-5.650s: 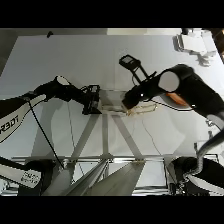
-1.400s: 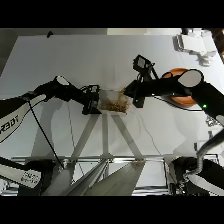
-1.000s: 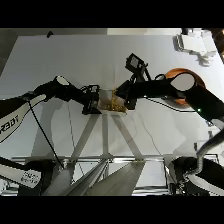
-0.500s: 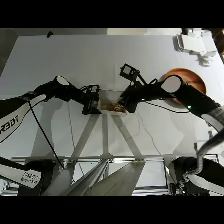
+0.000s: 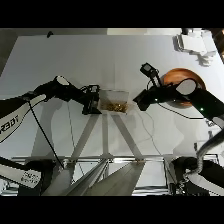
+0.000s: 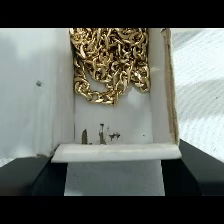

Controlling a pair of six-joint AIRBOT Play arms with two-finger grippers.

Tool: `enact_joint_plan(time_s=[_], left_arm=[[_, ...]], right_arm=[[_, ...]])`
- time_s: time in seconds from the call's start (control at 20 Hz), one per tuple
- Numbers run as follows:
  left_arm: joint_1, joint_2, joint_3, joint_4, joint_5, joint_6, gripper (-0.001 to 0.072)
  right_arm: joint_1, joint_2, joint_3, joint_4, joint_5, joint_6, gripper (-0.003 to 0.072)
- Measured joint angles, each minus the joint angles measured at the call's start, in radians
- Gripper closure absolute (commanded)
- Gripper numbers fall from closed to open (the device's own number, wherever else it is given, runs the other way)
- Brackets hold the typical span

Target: Fold the box and place the chain.

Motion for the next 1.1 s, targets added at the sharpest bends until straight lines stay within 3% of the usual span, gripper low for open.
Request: enact_joint_plan(time_s=[0.4,0.7,1.1], left_arm=[[0.000,0.000,0.000,0.000,0.000,0.000,0.0568],[0.000,0.000,0.000,0.001,0.000,0.001,0.0568],[0.000,0.000,0.000,-0.001,0.000,-0.002,0.0568]], right_arm=[[-0.018,-0.168,-0.026,0.198,0.068,0.042,0.0679],[-0.019,-0.186,-0.027,0.230,0.165,0.047,0.0678],[-0.019,-0.138,-0.027,0.246,0.209,0.047,0.0678]])
